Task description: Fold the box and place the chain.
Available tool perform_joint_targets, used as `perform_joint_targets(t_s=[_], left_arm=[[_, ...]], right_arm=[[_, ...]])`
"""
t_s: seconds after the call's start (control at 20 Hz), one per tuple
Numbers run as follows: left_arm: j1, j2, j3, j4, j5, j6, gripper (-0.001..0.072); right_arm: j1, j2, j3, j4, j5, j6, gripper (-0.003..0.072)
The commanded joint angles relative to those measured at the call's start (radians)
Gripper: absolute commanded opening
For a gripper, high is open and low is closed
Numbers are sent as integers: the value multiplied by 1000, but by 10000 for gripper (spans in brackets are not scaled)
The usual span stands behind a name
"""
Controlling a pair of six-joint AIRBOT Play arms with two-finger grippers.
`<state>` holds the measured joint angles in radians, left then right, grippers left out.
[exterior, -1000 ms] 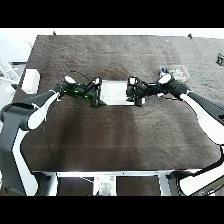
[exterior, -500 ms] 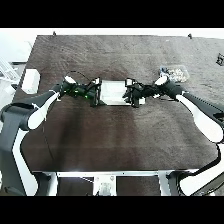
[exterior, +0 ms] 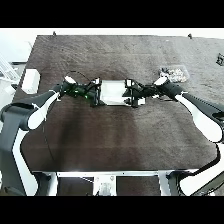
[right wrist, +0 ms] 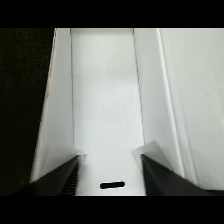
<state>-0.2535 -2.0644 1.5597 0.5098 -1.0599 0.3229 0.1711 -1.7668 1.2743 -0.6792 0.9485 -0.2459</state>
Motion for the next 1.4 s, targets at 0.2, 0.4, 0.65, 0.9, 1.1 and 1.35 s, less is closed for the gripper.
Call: perform_joint_targets(t_s=[0.2,0.4,0.65,0.9,1.1,1.35], left_arm=[[0,0,0,-2,5,-2,482],[0,0,0,-2,5,-2,482],[0,0,0,-2,4,-2,482],[0,0,0,-2,5,-2,483],[0,0,0,-2,4,-2,482],[0,0,0,-2,5,-2,483]], right_arm=[[-2,-1,1,2,10,-2,699],[-2,-1,1,-6,9,-2,699],[-32,3,1,-43,14,30,238],[-70,28,1,-155,66,129,116],[-105,92,1,-168,84,258,7],[-163,243,1,-168,80,584,6]])
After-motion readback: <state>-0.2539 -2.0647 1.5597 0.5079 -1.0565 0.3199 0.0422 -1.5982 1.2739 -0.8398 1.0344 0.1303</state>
